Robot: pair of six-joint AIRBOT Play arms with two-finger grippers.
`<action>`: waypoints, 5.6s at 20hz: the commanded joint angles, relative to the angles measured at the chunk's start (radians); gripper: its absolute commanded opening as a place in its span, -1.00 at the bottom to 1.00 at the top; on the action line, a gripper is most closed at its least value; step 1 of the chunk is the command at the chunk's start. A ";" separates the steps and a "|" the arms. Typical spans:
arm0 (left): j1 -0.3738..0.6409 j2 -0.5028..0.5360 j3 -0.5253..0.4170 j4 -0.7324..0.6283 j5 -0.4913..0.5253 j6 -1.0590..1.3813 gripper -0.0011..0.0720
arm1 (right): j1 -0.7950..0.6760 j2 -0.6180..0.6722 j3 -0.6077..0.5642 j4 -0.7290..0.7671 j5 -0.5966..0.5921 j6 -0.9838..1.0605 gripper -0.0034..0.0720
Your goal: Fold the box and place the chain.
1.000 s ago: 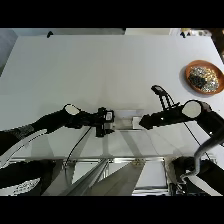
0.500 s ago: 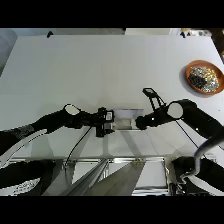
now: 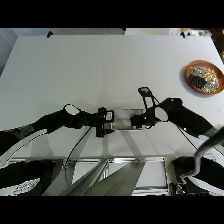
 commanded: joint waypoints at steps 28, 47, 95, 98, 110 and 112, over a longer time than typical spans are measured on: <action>0.000 0.001 0.000 0.000 0.000 0.000 -0.39 | 0.048 -0.113 0.016 -0.095 0.011 0.141 -0.58; 0.000 0.001 0.000 0.000 0.000 0.000 -0.39 | 0.042 0.255 0.017 -0.087 0.209 -0.127 -0.01; 0.000 0.001 0.000 0.000 0.000 0.000 -0.39 | -1.113 -0.558 0.789 -0.114 0.023 -0.545 -0.86; 0.000 0.001 0.000 0.000 0.000 0.000 -0.39 | -1.113 -0.416 0.789 -0.110 0.078 -0.626 -0.86; 0.000 0.001 0.000 0.000 0.000 0.000 -0.39 | -1.113 0.090 0.789 0.402 0.433 -0.773 -0.86; 0.000 0.001 0.000 0.000 0.000 0.000 -0.39 | -1.102 0.164 0.789 0.448 0.471 -0.773 -0.86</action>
